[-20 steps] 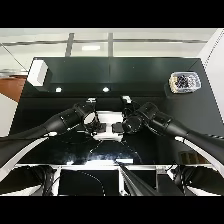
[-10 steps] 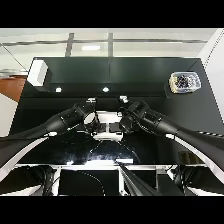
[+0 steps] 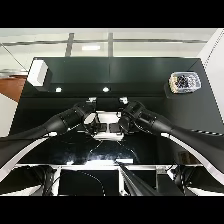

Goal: Fold the box and place the chain.

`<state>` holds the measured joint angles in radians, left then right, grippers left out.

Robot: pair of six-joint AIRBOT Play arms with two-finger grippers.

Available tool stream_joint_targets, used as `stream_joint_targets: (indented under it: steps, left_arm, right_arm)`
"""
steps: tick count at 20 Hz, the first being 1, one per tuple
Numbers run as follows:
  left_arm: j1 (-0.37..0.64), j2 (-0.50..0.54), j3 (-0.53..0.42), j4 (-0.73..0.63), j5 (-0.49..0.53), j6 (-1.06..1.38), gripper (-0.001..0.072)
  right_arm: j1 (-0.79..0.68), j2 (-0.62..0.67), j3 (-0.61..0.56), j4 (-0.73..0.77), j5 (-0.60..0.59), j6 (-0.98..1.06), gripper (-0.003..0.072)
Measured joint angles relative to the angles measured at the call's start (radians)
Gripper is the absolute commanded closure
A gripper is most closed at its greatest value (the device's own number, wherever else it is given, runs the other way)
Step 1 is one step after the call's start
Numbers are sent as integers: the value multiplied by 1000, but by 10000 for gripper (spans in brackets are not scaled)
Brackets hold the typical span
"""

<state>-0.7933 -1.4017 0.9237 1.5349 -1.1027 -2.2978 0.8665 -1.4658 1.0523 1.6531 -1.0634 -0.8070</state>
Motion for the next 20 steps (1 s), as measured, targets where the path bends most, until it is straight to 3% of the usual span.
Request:
stream_joint_targets:
  steps: [7,8,13,20]
  left_arm:
    - [0,0,0,0,0,0,684]
    - [0,0,0,0,1,0,684]
    - [0,0,0,1,-1,0,684]
    - [0,0,0,0,-4,-1,684]
  right_arm:
    - [1,-16,0,-2,18,12,501]
    - [1,-18,0,-2,21,17,568]
    - [1,-18,0,3,27,35,660]
    - [5,-18,0,11,29,33,638]
